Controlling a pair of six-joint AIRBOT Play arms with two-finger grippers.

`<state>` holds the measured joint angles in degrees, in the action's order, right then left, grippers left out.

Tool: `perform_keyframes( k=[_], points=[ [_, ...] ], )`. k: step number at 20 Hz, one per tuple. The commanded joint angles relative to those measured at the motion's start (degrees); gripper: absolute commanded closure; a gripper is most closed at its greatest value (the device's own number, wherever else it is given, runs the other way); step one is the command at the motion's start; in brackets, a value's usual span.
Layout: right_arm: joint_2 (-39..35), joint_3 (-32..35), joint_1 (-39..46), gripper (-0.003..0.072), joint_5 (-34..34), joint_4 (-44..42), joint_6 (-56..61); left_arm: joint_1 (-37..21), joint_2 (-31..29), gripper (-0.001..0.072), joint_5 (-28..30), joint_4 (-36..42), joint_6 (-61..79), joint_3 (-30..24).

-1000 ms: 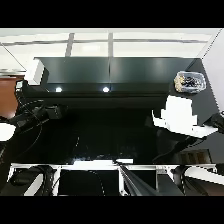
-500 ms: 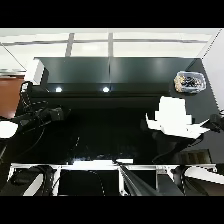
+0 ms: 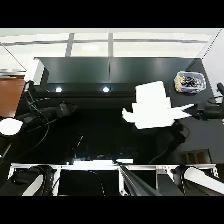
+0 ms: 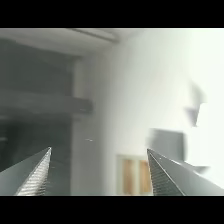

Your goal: Fold the box and place the chain.

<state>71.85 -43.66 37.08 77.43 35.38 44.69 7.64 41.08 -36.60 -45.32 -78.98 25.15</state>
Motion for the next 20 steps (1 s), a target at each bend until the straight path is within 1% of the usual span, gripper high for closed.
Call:
perform_keyframes(
  k=[1, 2, 3, 5, 6, 7, 9, 11, 13, 14, 17, 20],
  points=[
    [-6.71, 8.72, -12.46, 0.0671, -7.82, -12.76, -4.42, 6.32, 4.0, 0.0011, 1.05, 7.85, 8.04, 0.46],
    [-9.01, 11.8, -16.59, 0.0671, -10.03, -16.35, -4.83, 7.78, 5.38, 0.0012, 1.05, 9.68, 10.36, 1.07],
    [-11.04, 14.14, -20.31, 0.0671, -12.96, -17.29, -5.16, 8.22, 6.49, 0.0012, 1.05, 10.43, 11.54, 1.92],
    [-14.34, 18.18, -26.86, 0.0671, -20.15, -17.31, -5.11, 7.76, 8.96, 0.0012, 0.72, 10.43, 11.67, 3.89],
    [-15.39, 19.89, -29.75, 0.0671, -23.3, -17.44, -5.11, 7.28, 10.67, 0.0012, -0.68, 10.38, 11.74, 4.92],
    [-16.02, 21.16, -32.2, 0.0671, -25.88, -17.42, -5.11, 6.73, 12.87, 0.0012, -3.32, 10.4, 12.11, 6.1],
    [-16.13, 22.43, -36.39, 0.0671, -29.51, -17.4, -5.05, 5.46, 19.21, 0.0011, -12.2, 10.45, 14.51, 9.42],
    [-16.13, 22.43, -38.49, 0.0671, -30.64, -17.51, -5.07, 4.68, 26.16, 0.0011, -19.76, 11.56, 18.45, 12.74],
    [-16.13, 22.43, -38.73, 0.0671, -30.73, -17.4, -5.05, 5.46, 33.07, 0.0011, -25.05, 13.05, 24.2, 16.57],
    [-16.13, 22.43, -38.73, 0.0671, -30.73, -17.4, -5.05, 6.01, 36.06, 0.0011, -25.77, 12.96, 25.42, 18.62],
    [-16.13, 22.43, -38.73, 0.0671, -30.16, -17.42, -4.81, 6.14, 44.15, 0.0011, -25.4, 12.98, 26.27, 24.5],
    [-16.13, 22.43, -38.75, 0.0671, -28.85, -17.4, -4.81, 6.05, 49.72, 0.0011, -26.58, 13.25, 26.84, 29.29]
  ],
)
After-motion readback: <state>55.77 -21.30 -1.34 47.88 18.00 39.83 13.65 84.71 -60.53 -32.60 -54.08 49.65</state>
